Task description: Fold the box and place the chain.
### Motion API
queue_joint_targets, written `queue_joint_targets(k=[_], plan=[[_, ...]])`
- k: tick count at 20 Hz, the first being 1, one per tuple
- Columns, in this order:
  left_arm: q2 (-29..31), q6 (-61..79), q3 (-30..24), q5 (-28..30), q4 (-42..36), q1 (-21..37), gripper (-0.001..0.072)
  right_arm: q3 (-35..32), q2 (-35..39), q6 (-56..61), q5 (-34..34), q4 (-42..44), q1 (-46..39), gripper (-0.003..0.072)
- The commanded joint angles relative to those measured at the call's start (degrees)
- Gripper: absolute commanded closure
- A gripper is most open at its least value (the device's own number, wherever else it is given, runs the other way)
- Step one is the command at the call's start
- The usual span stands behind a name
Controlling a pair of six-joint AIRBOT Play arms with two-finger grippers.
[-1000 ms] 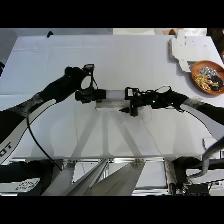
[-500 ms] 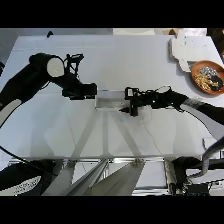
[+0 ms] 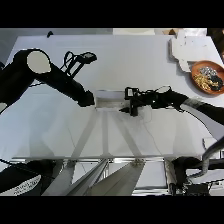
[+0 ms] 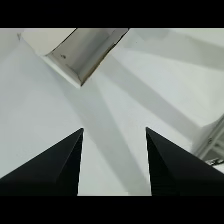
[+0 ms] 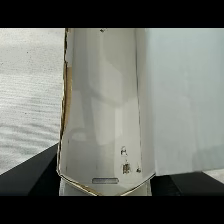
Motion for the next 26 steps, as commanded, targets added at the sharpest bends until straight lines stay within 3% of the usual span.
queue_joint_targets(k=[1,4,6,9,15,16,17,18,26], plan=[[0.1,20.2,0.0,0.8,-2.3,2.2,0.0265,0.0,0.0,0.0,0.0,0.0,0.0,0.0211],[-0.2,24.9,0.0,2.3,-7.8,8.5,0.0259,0.0,0.0,0.0,0.0,0.0,0.0,0.0211],[-2.2,30.3,0.0,1.0,-11.5,13.1,0.0173,0.0,0.0,0.0,0.0,0.0,0.0,0.0211],[-7.1,38.8,-0.1,0.9,-11.8,16.8,0.0165,0.0,0.0,0.0,0.0,0.0,0.0,0.0211],[-21.3,52.2,-0.1,7.0,-19.4,17.0,0.0162,0.0,0.0,0.0,0.0,0.0,0.0,0.0211],[-23.6,57.5,-0.1,6.4,-20.5,17.0,0.0132,0.0,0.0,0.0,0.0,0.0,0.0,0.0211],[-25.6,63.6,-0.1,5.5,-21.0,17.0,0.0004,0.0,0.0,0.0,0.0,0.0,0.0,0.0211],[-27.0,68.6,-0.2,4.9,-21.6,17.0,-0.0002,0.0,0.0,0.0,0.0,0.0,0.0,0.0211],[-30.3,83.4,-0.2,3.4,-26.9,16.6,-0.0001,0.0,0.0,0.0,0.0,0.0,0.0,0.0211]])
